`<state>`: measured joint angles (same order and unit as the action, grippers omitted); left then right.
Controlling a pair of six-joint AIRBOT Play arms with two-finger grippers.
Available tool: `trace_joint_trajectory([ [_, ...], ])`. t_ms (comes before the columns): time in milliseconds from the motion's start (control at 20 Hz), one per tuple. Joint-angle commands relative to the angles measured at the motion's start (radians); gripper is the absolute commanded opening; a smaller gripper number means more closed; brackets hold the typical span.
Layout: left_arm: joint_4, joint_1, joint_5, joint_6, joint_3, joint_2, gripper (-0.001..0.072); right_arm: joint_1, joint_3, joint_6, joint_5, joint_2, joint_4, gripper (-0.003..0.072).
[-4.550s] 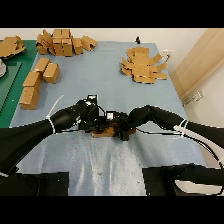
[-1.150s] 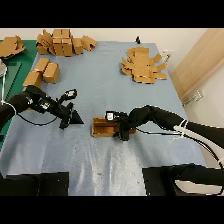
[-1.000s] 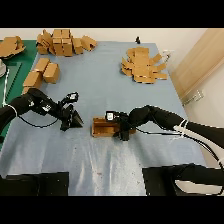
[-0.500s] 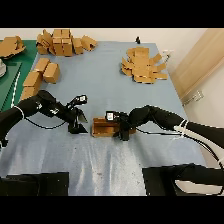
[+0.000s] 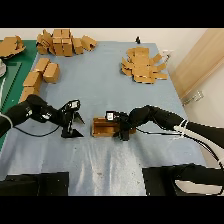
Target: Fold the box.
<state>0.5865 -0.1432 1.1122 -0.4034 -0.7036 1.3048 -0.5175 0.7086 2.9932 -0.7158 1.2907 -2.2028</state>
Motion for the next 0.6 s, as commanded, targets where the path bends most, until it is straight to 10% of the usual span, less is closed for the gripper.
trace_joint_trajectory([
  [0,-0.131,0.006,-0.146,-0.181,0.173,-0.120,0.0720,0.000,0.000,-0.001,0.000,0.000,0.000,0.0539],
  [300,-0.176,-0.148,-0.382,-0.212,0.180,-0.127,0.0720,0.000,0.000,-0.001,0.000,0.000,0.000,0.0540],
  [550,-0.191,-0.157,-0.367,-0.190,0.118,-0.031,0.0720,0.000,0.000,0.000,0.000,0.000,0.000,0.0540],
])
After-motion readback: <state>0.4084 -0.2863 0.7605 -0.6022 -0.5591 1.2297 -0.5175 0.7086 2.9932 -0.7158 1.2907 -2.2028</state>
